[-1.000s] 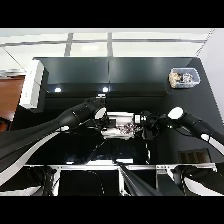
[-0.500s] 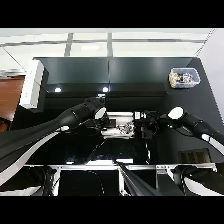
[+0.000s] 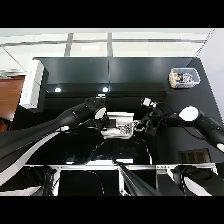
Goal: Fold the box and place the chain.
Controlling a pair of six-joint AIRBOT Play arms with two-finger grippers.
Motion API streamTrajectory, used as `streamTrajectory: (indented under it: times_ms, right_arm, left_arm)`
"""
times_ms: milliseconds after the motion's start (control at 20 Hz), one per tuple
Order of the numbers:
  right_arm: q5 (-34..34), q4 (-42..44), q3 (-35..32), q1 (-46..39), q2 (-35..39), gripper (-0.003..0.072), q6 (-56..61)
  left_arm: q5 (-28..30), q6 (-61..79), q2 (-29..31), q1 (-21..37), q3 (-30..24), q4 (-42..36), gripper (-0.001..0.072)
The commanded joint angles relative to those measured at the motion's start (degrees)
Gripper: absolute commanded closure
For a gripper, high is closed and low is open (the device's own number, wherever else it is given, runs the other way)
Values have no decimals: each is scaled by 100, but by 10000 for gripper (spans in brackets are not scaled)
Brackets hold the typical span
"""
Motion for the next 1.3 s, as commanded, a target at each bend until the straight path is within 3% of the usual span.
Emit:
streamTrajectory:
  times_ms: [0, 200, 300, 400, 900, 1250]
  right_arm:
    - [643, -90, 293, -162, 778, 671, 1121]
    - [1325, 527, 1104, -173, 1102, 671, 1703]
    - [1257, 1493, 1228, -170, 1102, 670, 1668]
    - [1193, 1888, 1228, -107, 1056, 670, 1661]
    - [1051, 1244, 1008, 273, 538, 668, 1764]
    - [1377, 1200, 1012, -509, 905, 669, 1862]
  left_arm:
    - [-2, -2, 0, 4, 4, -2, 677]
    - [-2, -2, 0, 4, 4, -2, 677]
    - [-2, -2, 0, 4, 4, -2, 678]
    - [-7, -2, 0, 4, 4, -2, 678]
    - [-7, -2, 0, 4, 4, 0, 678]
    - [-7, -2, 0, 4, 4, 0, 677]
